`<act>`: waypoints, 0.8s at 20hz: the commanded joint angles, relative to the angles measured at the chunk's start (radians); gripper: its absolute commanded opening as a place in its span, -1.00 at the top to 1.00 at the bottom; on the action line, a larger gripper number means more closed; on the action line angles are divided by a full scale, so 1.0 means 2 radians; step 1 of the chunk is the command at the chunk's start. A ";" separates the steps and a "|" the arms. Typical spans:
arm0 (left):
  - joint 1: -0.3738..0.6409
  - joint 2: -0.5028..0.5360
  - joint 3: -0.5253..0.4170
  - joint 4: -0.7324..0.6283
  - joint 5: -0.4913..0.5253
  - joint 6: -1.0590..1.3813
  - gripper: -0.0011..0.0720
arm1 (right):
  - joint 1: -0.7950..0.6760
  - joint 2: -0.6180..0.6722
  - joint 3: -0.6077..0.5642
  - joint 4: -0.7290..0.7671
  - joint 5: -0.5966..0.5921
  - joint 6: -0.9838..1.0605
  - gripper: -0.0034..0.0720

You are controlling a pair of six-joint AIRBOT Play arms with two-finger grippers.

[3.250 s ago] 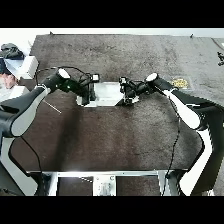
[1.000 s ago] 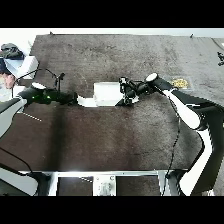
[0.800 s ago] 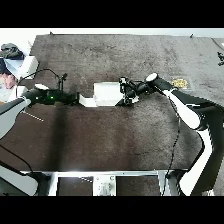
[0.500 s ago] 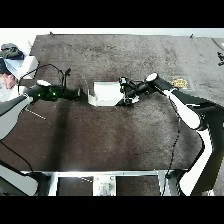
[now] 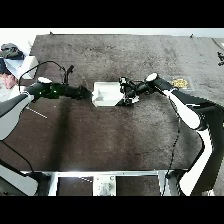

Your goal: Fold the box and place the chain.

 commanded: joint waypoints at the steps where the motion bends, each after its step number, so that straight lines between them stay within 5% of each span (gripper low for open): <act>1: -0.014 0.000 0.009 0.003 -0.007 0.000 0.17 | 0.000 0.000 0.000 0.000 0.000 0.000 0.03; 10: -0.021 0.002 0.020 0.037 0.001 -0.056 0.17 | 0.000 0.000 0.000 0.000 0.000 0.000 0.03; 16: -0.060 0.002 0.073 0.165 0.023 -0.197 0.17 | 0.000 0.000 0.000 0.000 0.000 0.000 0.03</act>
